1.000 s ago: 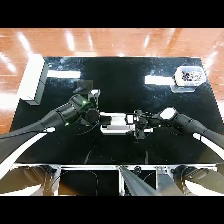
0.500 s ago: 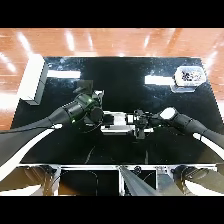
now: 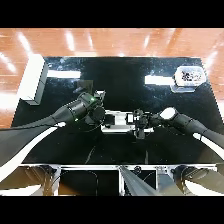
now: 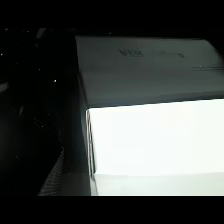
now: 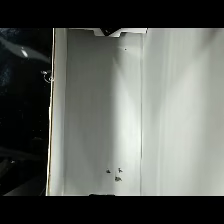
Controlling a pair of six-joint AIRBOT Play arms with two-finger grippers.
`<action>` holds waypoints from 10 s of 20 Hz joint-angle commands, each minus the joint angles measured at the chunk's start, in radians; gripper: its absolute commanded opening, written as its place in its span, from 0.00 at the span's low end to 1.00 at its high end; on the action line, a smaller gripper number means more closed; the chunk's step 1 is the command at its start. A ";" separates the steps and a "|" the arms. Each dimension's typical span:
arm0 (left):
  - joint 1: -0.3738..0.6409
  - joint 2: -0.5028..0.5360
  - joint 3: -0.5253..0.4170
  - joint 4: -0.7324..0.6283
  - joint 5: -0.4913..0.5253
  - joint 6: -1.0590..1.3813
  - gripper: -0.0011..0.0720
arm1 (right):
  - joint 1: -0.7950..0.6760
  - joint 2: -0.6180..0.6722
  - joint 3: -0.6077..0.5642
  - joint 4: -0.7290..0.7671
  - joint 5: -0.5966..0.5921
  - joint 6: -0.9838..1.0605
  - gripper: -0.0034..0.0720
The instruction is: Fold the box and place the chain.
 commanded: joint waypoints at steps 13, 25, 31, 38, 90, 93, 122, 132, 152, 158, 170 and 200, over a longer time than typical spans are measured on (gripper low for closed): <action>0.000 -0.001 0.002 0.002 0.005 0.007 0.04 | 0.000 0.000 0.000 0.000 0.002 0.000 0.76; 0.035 0.028 0.002 0.039 0.048 0.003 0.04 | -0.010 0.068 0.000 -0.044 0.003 0.018 0.99; 0.051 0.028 0.002 0.113 0.110 -0.005 0.04 | -0.099 0.116 0.000 -0.067 0.066 0.056 0.99; 0.051 0.027 0.001 0.137 0.051 -0.039 0.04 | -0.101 0.116 0.000 -0.053 0.071 0.056 0.97; 0.043 0.013 -0.002 0.085 0.053 -0.018 0.04 | 0.116 0.021 0.000 0.293 -0.193 -0.079 0.68; 0.043 0.013 -0.002 0.084 0.054 -0.018 0.04 | 0.101 0.032 0.000 0.288 -0.193 -0.071 0.68; 0.043 0.007 -0.002 0.076 0.031 -0.019 0.04 | -0.628 0.028 0.010 -0.267 0.416 1.639 0.08; 0.043 0.007 -0.002 0.072 0.026 -0.019 0.04 | -0.369 -0.025 0.011 -0.126 0.232 1.627 0.08; 0.043 0.007 -0.002 0.054 0.027 -0.019 0.04 | -0.260 -0.025 0.109 0.116 0.377 1.462 0.84; 0.043 0.007 -0.002 0.054 0.028 -0.019 0.04 | -0.100 -0.025 0.209 -0.062 0.239 1.701 0.84; 0.043 0.007 -0.002 0.054 0.028 -0.019 0.04 | 0.296 -0.024 0.419 -0.965 0.216 2.573 0.82; 0.035 0.007 -0.002 0.055 0.024 -0.019 0.04 | 0.378 -0.139 0.449 -1.051 0.253 2.715 0.57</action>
